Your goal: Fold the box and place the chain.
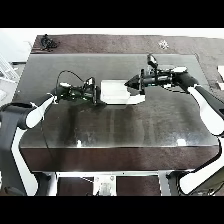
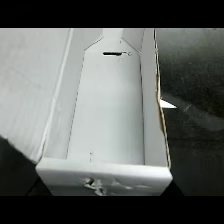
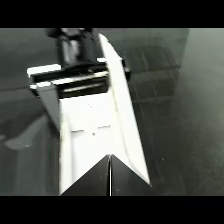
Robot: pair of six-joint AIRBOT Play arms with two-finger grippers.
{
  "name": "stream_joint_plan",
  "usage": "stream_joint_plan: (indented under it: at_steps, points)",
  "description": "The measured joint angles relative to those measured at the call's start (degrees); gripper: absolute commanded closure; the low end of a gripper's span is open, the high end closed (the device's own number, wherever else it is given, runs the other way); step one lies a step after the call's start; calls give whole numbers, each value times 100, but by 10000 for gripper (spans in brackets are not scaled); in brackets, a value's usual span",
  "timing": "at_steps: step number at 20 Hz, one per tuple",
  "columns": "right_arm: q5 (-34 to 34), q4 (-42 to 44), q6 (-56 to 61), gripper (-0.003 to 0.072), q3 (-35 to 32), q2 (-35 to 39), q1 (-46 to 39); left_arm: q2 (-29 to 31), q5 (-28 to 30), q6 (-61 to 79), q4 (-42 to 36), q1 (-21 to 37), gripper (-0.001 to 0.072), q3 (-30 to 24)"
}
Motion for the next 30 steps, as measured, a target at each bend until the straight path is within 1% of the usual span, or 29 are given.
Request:
stream_joint_plan:
  at_steps: [4,9,12,16,18,22,25,28,29,30]
  points:
    - [-713,-33,-90,682,142,-188,155,0,-4,0,0,0,83,-2]
    - [-1097,-463,284,682,723,-688,190,0,-4,0,0,0,83,-2]
    - [-1097,-866,542,682,914,-929,199,0,-4,0,0,0,83,-2]
    - [-726,-1373,782,682,994,-1040,203,0,-24,2,9,-2,83,-2]
    - [-625,-1488,839,683,1029,-1036,203,0,-22,2,9,-2,83,-2]
    - [-645,-1453,741,686,1088,-675,197,0,-17,0,4,-2,83,-2]
    - [-693,-1480,728,687,1034,-114,146,0,-15,0,2,-2,83,-2]
    - [-800,-1611,833,682,590,656,39,0,-15,0,2,-2,83,-2]
    - [-859,-1650,833,578,356,914,4,0,-15,-2,2,-2,83,-2]
    - [-898,-1716,809,201,85,1145,-39,0,-13,-2,2,-2,83,-2]
